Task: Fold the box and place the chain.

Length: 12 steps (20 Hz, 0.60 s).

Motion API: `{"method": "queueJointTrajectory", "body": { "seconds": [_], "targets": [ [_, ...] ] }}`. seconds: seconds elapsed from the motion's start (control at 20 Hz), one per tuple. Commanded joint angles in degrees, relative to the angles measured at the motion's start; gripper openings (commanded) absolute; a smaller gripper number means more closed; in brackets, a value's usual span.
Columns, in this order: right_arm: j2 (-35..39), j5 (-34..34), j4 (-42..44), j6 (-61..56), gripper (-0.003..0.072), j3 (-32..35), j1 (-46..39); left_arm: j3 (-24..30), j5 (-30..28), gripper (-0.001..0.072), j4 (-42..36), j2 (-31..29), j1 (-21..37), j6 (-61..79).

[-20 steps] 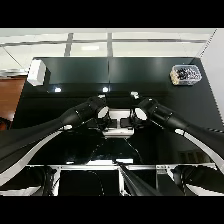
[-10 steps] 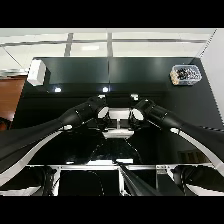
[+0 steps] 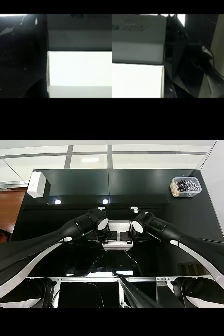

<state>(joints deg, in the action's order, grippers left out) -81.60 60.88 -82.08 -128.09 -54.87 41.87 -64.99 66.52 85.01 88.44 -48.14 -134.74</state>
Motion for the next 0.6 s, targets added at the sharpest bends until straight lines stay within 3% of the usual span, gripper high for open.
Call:
{"method": "queueJointTrajectory", "body": {
  "seconds": [0.0,0.05,0.3,0.35,0.4,0.45,0.55],
  "targets": [
    [0.04,0.2,-0.02,0.2,0.0062,-0.02,0.04,-0.04,-0.04,0.0025,-0.17,-0.02,0.0,-0.04],
    [0.04,0.26,-0.02,0.17,0.001,-0.02,0.04,-0.04,-0.04,0.0025,-0.2,-0.02,0.0,-0.04],
    [0.09,0.15,-0.04,0.17,0.0014,-0.02,0.04,-0.04,-0.04,0.0026,-0.2,-0.02,0.0,-0.04],
    [0.15,0.02,-0.13,0.2,0.008,-0.02,0.04,-0.04,-0.04,0.0025,-0.2,-0.02,0.0,-0.04],
    [0.33,-0.02,-0.24,1.01,0.0311,-0.02,0.04,-0.04,-0.04,0.0026,-0.2,-0.02,0.0,-0.04],
    [0.59,-0.02,-0.26,2.05,0.0409,-0.04,0.04,-0.04,-0.04,0.0025,-0.2,-0.02,0.0,-0.04],
    [1.73,0.28,-0.26,3.21,0.0412,-0.04,0.04,-0.04,-0.02,0.0025,-0.2,-0.02,0.0,-0.04]
  ]
}}
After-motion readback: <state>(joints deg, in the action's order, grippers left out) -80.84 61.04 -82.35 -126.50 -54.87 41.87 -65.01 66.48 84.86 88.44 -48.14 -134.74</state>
